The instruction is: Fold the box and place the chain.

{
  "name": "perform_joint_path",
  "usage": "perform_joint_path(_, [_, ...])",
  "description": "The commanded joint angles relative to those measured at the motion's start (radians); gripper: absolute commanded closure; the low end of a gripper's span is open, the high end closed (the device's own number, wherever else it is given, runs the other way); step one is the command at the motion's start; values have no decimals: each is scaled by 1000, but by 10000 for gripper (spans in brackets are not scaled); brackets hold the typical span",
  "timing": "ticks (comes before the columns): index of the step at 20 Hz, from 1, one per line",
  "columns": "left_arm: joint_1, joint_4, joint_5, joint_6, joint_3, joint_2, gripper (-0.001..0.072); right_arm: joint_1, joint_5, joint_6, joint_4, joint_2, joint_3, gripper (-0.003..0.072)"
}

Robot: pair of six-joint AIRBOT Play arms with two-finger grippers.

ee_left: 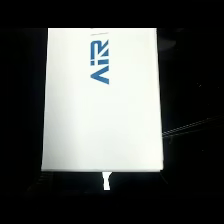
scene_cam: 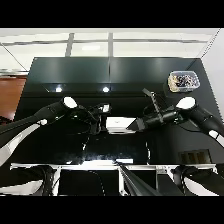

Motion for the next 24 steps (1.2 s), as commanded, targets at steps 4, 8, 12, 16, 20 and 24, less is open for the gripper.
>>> perform_joint_path(4, [0, 0, 0, 1, 0, -1, 246, 93, -258, 129, 124, -7, -58, 665])
perform_joint_path(8, [0, 0, 0, 1, 0, -1, 246, 94, -274, 153, 79, -58, -58, 665])
perform_joint_path(12, [0, 0, 0, 1, 0, -1, 246, 94, -276, 150, 51, -93, -58, 665])
perform_joint_path(16, [0, 0, 0, 1, 0, -1, 246, 92, -262, 118, 45, -90, -56, 665])
perform_joint_path(20, [0, 1, 1, 1, 0, -1, 247, 53, -172, 100, 42, -35, -13, 665])
perform_joint_path(24, [8, 13, 0, -25, 7, 0, 165, -117, -31, 110, -27, 101, 55, 665])
